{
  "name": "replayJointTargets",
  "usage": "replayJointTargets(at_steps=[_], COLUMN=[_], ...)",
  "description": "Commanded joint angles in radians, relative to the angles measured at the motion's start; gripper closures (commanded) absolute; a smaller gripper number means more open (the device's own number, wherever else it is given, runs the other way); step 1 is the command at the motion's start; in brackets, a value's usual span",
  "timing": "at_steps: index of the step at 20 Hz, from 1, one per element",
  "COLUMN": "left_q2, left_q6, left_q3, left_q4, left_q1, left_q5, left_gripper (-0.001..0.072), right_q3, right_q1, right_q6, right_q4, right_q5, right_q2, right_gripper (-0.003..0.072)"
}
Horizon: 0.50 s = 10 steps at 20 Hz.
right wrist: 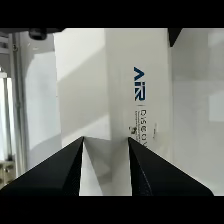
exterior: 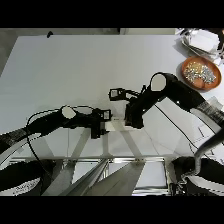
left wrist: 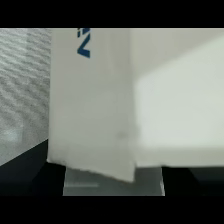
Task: Fold the box and place the chain.
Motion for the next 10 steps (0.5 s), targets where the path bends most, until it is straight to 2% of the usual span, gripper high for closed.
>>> replayJointTargets(at_steps=[1,3,6,10], left_q2=[0.000,0.000,0.000,0.000], left_q6=[0.000,0.000,0.000,0.000], left_q3=[0.000,0.000,0.000,0.000], left_q4=[0.000,0.000,0.000,0.000], left_q1=[-0.001,-0.001,-0.001,-0.001], left_q5=[0.000,0.000,0.001,0.001], left_gripper=[0.0573,0.0573,0.0573,0.0573], right_q3=[0.000,0.000,0.000,0.000], right_q1=[0.018,0.018,0.032,0.049], right_q6=[0.072,0.120,0.129,0.129], right_q4=[-0.099,-0.150,-0.175,-0.158], right_q5=[-0.051,-0.076,-0.076,-0.071], right_q2=[0.004,0.008,0.017,0.031], right_gripper=[0.0418,0.0432,0.0495,0.0481])
